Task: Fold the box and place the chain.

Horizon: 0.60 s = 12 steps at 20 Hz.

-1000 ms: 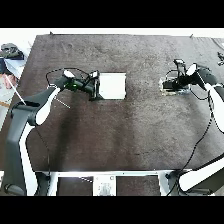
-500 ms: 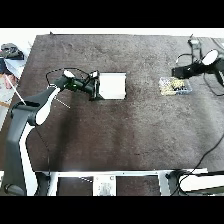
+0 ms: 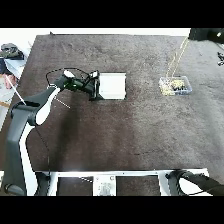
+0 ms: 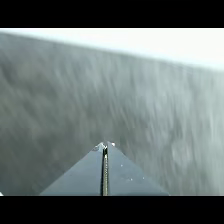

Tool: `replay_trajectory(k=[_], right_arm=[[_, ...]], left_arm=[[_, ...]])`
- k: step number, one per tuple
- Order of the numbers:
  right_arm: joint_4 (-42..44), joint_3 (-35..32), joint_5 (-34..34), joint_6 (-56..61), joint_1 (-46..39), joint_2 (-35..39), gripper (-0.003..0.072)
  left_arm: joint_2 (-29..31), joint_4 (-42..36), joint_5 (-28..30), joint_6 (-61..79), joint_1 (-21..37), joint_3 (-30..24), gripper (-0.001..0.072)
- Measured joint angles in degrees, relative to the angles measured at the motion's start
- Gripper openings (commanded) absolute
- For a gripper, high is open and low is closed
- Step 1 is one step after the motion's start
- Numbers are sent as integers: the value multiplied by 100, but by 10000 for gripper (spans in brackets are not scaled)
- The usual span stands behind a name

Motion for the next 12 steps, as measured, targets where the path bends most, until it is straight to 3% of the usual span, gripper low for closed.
replay_trajectory(k=[6, 12], right_arm=[[22, 380, -522, -184, 1016, 186, -12], [22, 439, -544, -229, 1941, -203, -12]], left_arm=[[0, 0, 0, 2, 0, 0, 134], [0, 0, 0, 2, 0, 0, 134]])
